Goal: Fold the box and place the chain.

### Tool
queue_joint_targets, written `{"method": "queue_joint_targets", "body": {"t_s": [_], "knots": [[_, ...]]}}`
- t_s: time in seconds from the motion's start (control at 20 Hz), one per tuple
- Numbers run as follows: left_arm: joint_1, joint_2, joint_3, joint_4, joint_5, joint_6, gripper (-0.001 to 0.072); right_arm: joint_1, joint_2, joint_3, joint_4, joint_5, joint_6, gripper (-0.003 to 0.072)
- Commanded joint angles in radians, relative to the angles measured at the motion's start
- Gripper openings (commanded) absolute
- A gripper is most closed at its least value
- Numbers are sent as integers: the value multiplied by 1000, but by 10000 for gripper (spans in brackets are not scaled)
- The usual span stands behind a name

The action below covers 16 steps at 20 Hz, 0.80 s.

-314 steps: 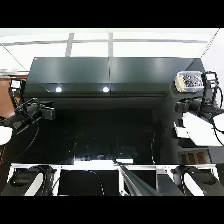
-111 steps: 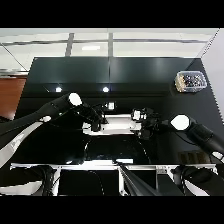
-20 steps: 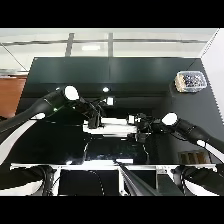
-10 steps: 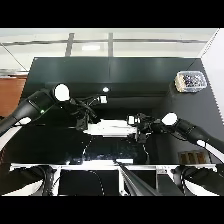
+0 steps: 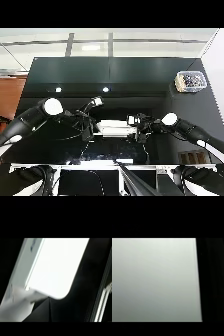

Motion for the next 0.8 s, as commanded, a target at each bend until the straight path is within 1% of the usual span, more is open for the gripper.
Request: {"method": "queue_joint_targets", "body": {"t_s": [0.0, 0.1, 0.2, 0.3, 0.35, 0.4, 0.45, 0.55, 0.75], "knots": [[-16, 30, -74, -324, 208, 151, 25, 0, -1, 0, 0, -2, 0, 132], [-38, -11, -73, -327, 313, 195, 25, 0, -1, 0, 0, -2, 0, 132], [-38, -47, -64, -327, 414, 195, 25, 0, -1, 0, 0, -2, 0, 132], [-38, -58, -57, -326, 496, 195, 25, 0, -1, 0, 0, -2, 0, 132], [-38, -58, -56, -314, 539, 195, 25, 0, -1, 0, 0, -2, 0, 132], [-38, -58, -54, -266, 572, 195, 24, 0, -1, 0, 0, -2, 0, 132], [-38, -60, -51, -230, 579, 193, 24, 0, -1, 0, 0, -2, 0, 131], [-38, -68, -48, -194, 557, 183, 24, 0, -1, 0, 0, -2, 0, 131], [-38, -134, -48, -195, 494, 182, 24, 0, -1, 0, 0, -2, 0, 132]]}}
